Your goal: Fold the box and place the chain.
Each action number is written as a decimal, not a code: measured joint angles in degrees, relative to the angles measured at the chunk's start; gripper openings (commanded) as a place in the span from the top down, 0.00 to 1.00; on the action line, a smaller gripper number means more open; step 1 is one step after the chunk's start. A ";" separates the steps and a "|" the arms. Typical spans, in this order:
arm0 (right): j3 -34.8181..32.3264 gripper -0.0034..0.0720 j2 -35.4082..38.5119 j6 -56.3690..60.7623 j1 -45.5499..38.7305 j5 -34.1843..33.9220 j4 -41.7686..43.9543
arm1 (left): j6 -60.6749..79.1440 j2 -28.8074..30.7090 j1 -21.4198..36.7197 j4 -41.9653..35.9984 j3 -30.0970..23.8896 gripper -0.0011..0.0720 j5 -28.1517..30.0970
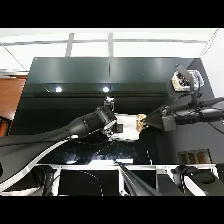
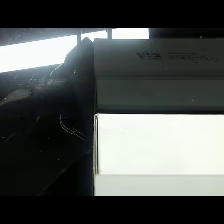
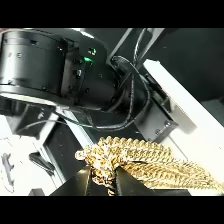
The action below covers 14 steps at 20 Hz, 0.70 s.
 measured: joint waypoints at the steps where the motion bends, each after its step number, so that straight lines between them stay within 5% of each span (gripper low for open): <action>1: -1.68 0.94 -0.04 -0.52 0.94 -1.77 0.92 | -0.02 0.00 0.00 0.00 0.00 0.94 0.02; 6: -7.28 0.92 -1.07 -1.81 4.57 -9.97 1.38 | 0.00 0.00 -0.02 0.00 0.00 0.94 0.07; 7: -7.78 0.74 -1.49 -1.90 4.90 -10.84 1.20 | 0.00 0.00 -0.02 0.00 0.00 0.94 0.07; 8: -8.20 0.46 -1.90 -1.95 5.09 -11.41 1.09 | 0.00 0.00 0.00 0.00 0.00 0.94 0.09; 9: -8.41 0.41 -2.16 -2.03 5.27 -12.07 1.07 | 0.00 0.00 0.00 0.00 0.00 0.94 0.09; 14: -7.41 0.41 -2.75 -2.19 0.09 -11.28 -2.40 | 0.00 0.00 -0.02 -0.02 0.00 0.94 0.11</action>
